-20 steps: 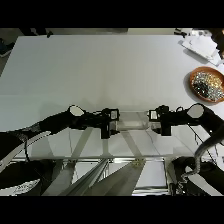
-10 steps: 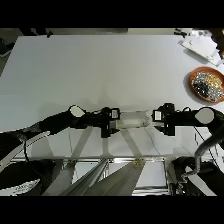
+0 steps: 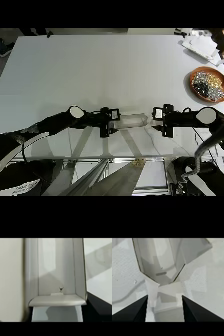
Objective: Fold the box and place the chain.
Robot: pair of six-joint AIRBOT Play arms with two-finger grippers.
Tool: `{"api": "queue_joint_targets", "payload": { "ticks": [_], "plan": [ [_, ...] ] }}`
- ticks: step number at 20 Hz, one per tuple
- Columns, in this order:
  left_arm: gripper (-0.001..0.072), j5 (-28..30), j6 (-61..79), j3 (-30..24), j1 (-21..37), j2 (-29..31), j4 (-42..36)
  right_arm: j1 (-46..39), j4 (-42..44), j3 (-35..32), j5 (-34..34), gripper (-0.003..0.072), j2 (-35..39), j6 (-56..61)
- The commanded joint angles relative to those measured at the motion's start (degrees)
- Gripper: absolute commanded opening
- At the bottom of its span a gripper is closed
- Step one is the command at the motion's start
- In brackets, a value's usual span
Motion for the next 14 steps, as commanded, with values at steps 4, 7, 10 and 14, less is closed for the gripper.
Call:
{"api": "queue_joint_targets", "payload": {
  "ticks": [4, 7, 10, 14],
  "plan": [
    [0.0477, 2.64, -6.21, 0.09, -0.02, 4.11, 2.91, 0.0, 0.76, 0.07, -0.22, 0.0436, -0.04, -0.24],
    [0.054, 0.79, -16.24, 0.09, -0.02, 4.09, 12.22, 0.0, 0.76, 0.07, -0.24, 0.0436, -0.04, -0.24],
    [0.0673, -1.66, -24.24, 0.09, -0.02, 4.09, 19.58, 0.0, 0.76, 0.07, -0.33, 0.0436, -0.04, -0.24],
    [0.0701, -3.13, -24.7, 0.09, -0.02, 4.09, 20.33, 0.0, 0.76, 0.07, -0.35, 0.0436, -0.04, -0.24]
  ]
}}
